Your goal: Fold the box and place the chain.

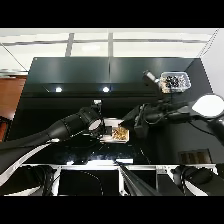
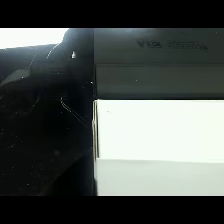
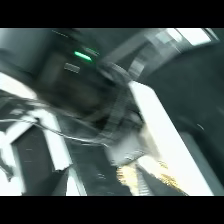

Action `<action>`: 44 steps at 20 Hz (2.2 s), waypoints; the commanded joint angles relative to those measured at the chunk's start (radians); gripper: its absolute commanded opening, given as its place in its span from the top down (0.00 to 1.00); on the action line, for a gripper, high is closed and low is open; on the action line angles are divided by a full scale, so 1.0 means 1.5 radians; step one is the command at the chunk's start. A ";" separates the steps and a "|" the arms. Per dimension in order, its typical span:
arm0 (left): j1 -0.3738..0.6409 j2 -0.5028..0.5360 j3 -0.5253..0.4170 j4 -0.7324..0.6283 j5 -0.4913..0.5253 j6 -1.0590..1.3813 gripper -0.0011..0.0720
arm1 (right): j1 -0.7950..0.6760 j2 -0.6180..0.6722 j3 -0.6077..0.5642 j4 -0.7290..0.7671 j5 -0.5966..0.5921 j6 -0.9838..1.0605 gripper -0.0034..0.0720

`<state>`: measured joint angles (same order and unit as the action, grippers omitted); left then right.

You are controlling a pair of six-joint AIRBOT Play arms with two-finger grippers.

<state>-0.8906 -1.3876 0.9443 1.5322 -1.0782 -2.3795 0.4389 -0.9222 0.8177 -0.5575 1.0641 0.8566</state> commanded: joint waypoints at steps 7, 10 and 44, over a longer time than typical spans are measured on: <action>0.000 0.000 0.000 0.000 0.000 0.000 0.95 | -0.165 -0.025 -0.129 -0.291 -0.076 -0.248 0.00; 0.001 0.000 0.000 0.001 0.000 0.000 0.95 | -0.145 -0.039 -0.213 -0.249 -0.234 -0.478 0.00; 0.000 0.000 0.000 0.000 0.001 0.000 0.95 | -0.138 0.185 -0.089 -0.029 -0.031 -0.083 0.94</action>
<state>-0.8906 -1.3876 0.9443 1.5326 -1.0782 -2.3791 0.2321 -0.7952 0.6132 -0.6037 0.9298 0.4191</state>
